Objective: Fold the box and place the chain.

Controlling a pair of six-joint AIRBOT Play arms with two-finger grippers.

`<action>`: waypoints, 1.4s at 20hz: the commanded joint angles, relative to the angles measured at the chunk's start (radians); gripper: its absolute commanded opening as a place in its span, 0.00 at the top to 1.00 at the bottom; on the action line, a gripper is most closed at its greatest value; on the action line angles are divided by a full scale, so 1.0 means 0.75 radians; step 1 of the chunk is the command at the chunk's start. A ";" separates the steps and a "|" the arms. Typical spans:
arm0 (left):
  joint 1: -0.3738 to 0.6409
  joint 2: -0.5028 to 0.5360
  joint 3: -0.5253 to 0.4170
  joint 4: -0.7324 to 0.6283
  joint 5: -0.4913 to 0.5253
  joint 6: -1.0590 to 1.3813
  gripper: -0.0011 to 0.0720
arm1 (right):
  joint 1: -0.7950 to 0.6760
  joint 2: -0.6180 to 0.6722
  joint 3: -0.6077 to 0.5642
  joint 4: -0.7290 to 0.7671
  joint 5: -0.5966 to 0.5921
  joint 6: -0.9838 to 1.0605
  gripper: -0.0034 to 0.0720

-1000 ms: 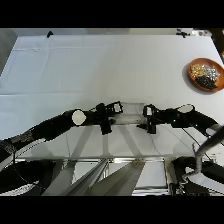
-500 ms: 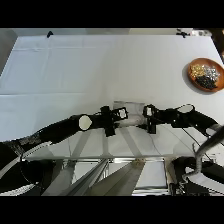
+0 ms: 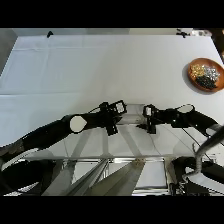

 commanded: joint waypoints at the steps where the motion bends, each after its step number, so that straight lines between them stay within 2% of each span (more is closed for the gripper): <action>1: 0.003 0.189 0.001 -0.007 -0.074 -0.112 0.87 | 0.001 -0.001 -0.001 0.001 0.001 0.001 0.35; 3: 0.004 0.291 0.001 0.007 -0.110 -0.167 0.90 | 0.001 -0.001 -0.001 0.001 0.001 0.001 0.35; 4: 0.006 0.335 0.001 0.015 -0.122 -0.202 0.98 | 0.001 -0.001 -0.001 0.001 0.001 0.001 0.35; 6: 0.036 0.409 0.001 0.094 -0.166 -0.337 0.98 | 0.001 -0.001 -0.001 0.001 0.001 0.001 0.35; 8: 0.102 0.460 0.001 0.264 -0.256 -0.604 0.98 | 0.001 -0.001 -0.001 0.001 0.001 0.001 0.35; 12: 0.295 0.476 0.001 0.674 -0.529 -1.318 0.98 | 0.001 -0.001 -0.001 0.001 0.001 0.001 0.35; 14: 0.375 0.475 0.000 0.828 -0.656 -1.508 0.98 | 0.001 -0.001 -0.001 0.001 0.001 0.000 0.35; 16: 0.431 0.475 0.000 0.892 -0.726 -1.587 0.98 | 0.001 -0.001 -0.001 0.001 0.001 0.001 0.35; 20: 0.505 0.473 -0.003 0.892 -0.701 -1.626 0.97 | 0.001 -0.001 -0.001 0.001 0.001 0.001 0.35; 23: 0.603 0.473 -0.110 0.844 -0.633 -1.688 0.98 | 0.001 -0.001 -0.001 0.001 0.001 0.000 0.35; 26: 0.654 0.440 -0.264 0.572 -0.482 -1.603 0.98 | 0.001 -0.001 -0.001 0.001 0.001 0.001 0.35; 28: 0.655 0.376 -0.294 0.408 -0.431 -1.458 0.98 | 0.001 -0.001 -0.001 0.001 0.001 0.001 0.35</action>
